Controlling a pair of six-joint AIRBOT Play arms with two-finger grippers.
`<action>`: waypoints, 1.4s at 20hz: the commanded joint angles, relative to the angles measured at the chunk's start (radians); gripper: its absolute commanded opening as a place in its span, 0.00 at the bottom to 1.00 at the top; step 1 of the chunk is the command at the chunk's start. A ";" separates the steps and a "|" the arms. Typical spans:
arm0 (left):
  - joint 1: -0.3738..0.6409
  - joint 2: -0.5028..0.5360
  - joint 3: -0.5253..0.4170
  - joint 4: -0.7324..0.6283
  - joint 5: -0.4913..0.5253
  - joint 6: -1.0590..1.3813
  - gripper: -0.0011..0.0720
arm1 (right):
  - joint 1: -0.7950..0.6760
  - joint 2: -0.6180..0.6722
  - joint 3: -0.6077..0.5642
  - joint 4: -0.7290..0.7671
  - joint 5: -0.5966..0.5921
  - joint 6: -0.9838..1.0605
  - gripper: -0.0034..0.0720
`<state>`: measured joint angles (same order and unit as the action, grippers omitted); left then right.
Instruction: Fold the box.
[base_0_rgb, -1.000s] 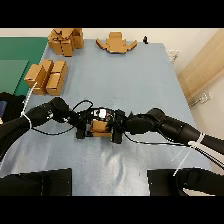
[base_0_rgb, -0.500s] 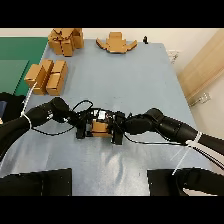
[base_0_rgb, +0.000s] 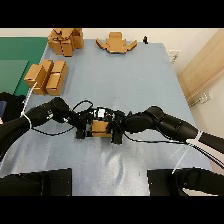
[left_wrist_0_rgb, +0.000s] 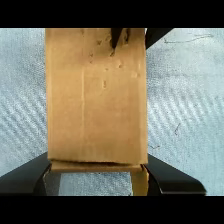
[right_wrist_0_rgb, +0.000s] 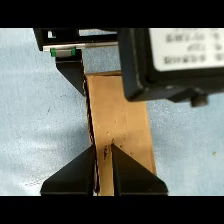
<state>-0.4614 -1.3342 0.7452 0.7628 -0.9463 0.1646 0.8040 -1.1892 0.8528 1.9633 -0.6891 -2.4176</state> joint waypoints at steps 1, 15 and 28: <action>0.000 0.000 0.000 -0.001 0.001 -0.001 0.34 | 0.001 -0.002 0.004 0.034 0.003 0.001 0.18; 0.000 0.000 0.000 -0.001 0.001 -0.001 0.34 | -0.001 -0.010 -0.039 0.018 -0.047 0.027 0.07; 0.000 0.000 0.000 -0.001 0.001 -0.001 0.34 | -0.001 0.019 -0.027 0.014 -0.046 0.038 0.28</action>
<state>-0.4614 -1.3342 0.7448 0.7620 -0.9440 0.1608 0.8043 -1.1805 0.8234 1.9759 -0.7513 -2.3817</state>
